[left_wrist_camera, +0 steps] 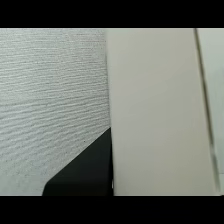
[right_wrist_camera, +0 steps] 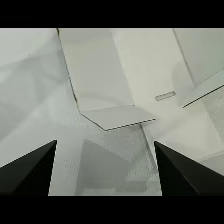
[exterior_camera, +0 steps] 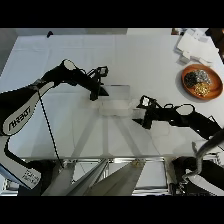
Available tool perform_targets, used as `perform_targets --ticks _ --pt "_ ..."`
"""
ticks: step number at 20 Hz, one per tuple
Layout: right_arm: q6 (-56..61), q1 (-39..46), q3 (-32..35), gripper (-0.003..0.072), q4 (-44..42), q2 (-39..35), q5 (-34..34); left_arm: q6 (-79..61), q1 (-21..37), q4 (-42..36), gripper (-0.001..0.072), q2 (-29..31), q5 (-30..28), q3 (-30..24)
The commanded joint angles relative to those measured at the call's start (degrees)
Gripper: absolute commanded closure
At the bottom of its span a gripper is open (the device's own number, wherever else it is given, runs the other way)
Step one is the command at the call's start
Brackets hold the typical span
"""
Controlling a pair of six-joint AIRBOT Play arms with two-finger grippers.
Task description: Fold the box and place the chain.
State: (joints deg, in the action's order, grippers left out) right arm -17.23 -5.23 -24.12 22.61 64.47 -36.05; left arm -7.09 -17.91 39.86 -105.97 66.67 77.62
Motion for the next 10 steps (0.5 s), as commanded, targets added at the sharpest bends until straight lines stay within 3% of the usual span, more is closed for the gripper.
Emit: perform_targets --ticks 1,7,10 --pt "-9.05 0.00 0.02 0.0008 -9.64 1.73 2.78 0.00 -0.04 0.02 0.0698 -0.02 0.00 -0.02" --pt "-13.66 -0.04 0.02 0.0008 -11.52 5.01 2.60 0.00 -0.02 0.02 0.0698 -0.02 0.00 -0.02" --pt "-18.05 -0.07 0.02 0.0008 -16.48 5.01 2.43 0.00 -0.02 0.02 0.0698 -0.02 0.00 -0.02"
